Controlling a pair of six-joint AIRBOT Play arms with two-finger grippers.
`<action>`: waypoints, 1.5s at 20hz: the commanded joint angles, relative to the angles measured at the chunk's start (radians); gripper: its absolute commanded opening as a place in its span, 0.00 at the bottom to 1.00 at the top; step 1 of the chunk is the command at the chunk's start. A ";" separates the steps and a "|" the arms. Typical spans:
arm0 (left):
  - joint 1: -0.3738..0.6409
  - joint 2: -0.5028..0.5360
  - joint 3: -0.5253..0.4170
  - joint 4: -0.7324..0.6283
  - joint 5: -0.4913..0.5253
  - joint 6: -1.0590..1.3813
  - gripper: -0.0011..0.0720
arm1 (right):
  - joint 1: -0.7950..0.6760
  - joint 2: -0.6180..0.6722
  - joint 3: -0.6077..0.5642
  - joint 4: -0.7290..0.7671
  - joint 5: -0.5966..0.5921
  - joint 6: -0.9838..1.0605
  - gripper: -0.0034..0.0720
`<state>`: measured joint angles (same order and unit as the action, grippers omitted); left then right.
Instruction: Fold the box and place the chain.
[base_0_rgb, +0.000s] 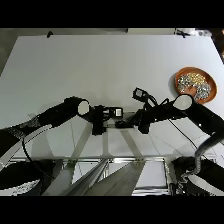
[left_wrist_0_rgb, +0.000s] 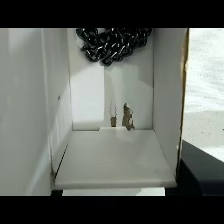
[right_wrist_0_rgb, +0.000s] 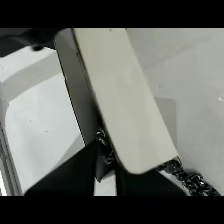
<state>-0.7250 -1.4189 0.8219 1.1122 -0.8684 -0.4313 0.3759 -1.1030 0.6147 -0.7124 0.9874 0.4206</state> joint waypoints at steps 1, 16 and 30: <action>0.000 0.000 0.000 0.000 0.000 0.000 0.30 | 0.016 -0.039 0.000 0.019 -0.039 0.032 0.40; 0.000 0.000 0.000 0.000 0.000 0.000 0.30 | -0.241 0.082 0.000 -0.095 0.042 -0.289 0.29; 0.000 0.000 0.000 0.000 0.000 0.000 0.30 | -0.182 -0.228 0.000 -0.209 -0.142 -0.429 0.49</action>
